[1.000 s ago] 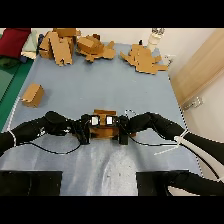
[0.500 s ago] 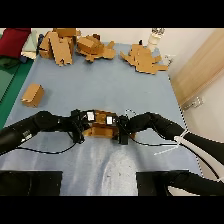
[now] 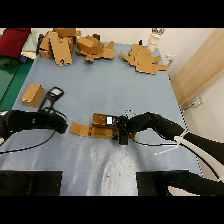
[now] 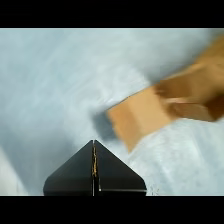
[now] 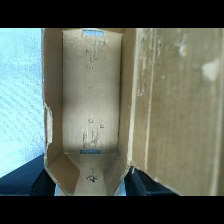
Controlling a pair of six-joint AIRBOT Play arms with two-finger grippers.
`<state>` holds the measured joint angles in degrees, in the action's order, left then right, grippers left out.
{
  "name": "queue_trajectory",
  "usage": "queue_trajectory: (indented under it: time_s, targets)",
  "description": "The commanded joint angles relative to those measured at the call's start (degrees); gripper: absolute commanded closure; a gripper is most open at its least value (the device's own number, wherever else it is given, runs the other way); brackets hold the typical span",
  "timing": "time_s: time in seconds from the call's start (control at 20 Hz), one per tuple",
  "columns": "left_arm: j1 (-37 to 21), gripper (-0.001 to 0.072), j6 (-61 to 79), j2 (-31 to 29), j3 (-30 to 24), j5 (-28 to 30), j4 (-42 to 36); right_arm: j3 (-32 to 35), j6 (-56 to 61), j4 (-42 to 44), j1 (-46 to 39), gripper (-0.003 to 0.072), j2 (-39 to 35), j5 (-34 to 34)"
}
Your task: Fold the box.
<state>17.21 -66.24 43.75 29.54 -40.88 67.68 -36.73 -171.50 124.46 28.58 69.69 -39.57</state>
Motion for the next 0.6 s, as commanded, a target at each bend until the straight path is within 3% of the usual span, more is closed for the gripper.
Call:
queue_trajectory:
  time_s: [0.0, 0.2, 0.55]
  targets:
    - [-9.0, 0.0697, -21.0, 1.1, -2.6, -4.4, 3.0, 0.0, 0.0, 0.0, 0.0, 0.0165, 0.0, 0.1]
    - [-9.2, 0.0697, -16.9, 6.2, -3.2, -3.4, -9.1, 0.0, 0.0, 0.0, 0.0, 0.0166, 0.0, 0.1]
    - [-3.5, 0.0698, -10.6, 14.0, -3.2, 1.7, -24.0, 0.0, 0.0, 0.0, 0.0, 0.0166, 0.0, 0.1]
